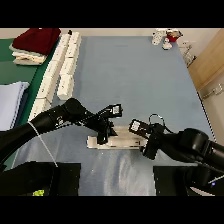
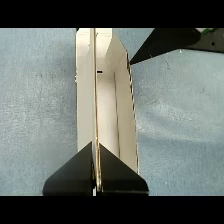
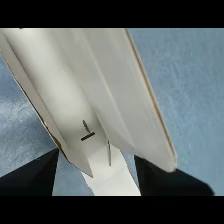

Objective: Fold the box.

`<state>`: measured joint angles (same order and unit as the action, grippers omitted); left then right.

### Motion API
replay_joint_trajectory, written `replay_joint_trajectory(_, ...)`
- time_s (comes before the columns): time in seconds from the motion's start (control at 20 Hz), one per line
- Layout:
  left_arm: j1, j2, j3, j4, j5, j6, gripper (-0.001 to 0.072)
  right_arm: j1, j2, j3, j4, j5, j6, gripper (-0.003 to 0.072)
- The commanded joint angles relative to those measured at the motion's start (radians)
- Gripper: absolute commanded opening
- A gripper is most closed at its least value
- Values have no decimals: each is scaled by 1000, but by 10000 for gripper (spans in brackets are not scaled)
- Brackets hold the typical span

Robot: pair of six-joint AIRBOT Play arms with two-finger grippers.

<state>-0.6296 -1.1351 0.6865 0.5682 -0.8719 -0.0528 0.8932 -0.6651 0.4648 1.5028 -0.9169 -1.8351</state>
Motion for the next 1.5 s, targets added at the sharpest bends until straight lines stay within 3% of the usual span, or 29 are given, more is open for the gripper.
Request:
replay_joint_trajectory(0.0,0,0,1,0,0,0,13,-232,5,-17,442,33,-653,720)
replay_joint_trajectory(0.1,0,0,1,0,0,0,13,-343,-3,-37,614,5,-890,720)
replay_joint_trajectory(0.2,0,0,1,0,0,0,13,-397,-35,-54,659,-27,-934,720)
replay_joint_trajectory(0.45,0,0,1,0,0,0,14,-420,-113,-64,671,3,-979,720)
replay_joint_trajectory(1.45,0,0,1,0,0,0,13,-409,-190,-74,655,27,-1046,710)
